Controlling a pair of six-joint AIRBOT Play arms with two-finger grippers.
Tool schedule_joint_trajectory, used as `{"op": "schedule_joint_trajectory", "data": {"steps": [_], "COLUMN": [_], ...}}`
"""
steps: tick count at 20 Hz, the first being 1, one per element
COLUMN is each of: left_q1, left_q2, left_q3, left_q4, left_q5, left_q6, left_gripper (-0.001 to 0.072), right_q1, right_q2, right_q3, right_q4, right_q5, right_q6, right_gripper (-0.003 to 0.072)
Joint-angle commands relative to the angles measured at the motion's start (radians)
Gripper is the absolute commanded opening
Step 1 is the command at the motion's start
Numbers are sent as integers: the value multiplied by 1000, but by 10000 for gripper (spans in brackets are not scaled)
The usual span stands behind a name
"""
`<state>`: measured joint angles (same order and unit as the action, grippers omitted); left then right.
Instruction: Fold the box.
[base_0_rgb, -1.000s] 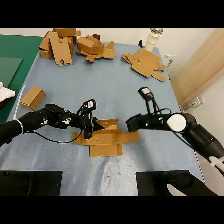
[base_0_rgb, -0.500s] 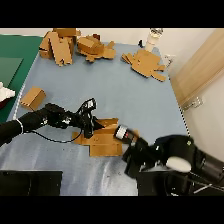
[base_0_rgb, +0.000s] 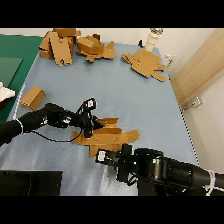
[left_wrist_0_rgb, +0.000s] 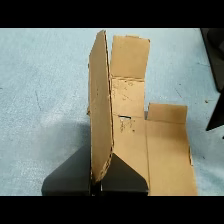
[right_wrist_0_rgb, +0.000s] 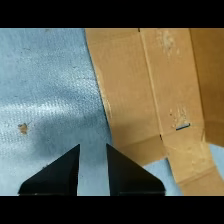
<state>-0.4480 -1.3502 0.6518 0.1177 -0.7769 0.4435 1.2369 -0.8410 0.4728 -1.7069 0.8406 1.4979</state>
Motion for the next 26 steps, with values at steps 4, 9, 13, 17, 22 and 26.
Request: {"op": "schedule_joint_trajectory", "data": {"steps": [4, 9, 13, 17, 22, 26], "left_q1": [-1, -1, -1, 0, -1, -1], "left_q2": [0, 0, 0, 0, 0, 0], "left_q3": [-1, -1, -1, -1, -1, -1], "left_q4": [-2, -2, -2, -2, -2, -2], "left_q5": [-54, -78, -75, -67, -68, -69], "left_q6": [1, 1, 1, 1, 1, 1], "left_gripper": [17, 17, 17, 17, 16, 17], "right_q1": [9, 9, 10, 10, 9, 9], "right_q2": [-80, -83, -95, -95, -95, -134], "right_q3": [-4, -5, -5, -5, -5, -5], "right_q4": [-158, -211, -208, -208, -208, -208], "right_q5": [-68, -74, -79, -69, -66, -35], "right_q6": [-13, -14, -14, -14, -14, -14], "right_gripper": [276, 275, 276, 280, 304, 306]}}
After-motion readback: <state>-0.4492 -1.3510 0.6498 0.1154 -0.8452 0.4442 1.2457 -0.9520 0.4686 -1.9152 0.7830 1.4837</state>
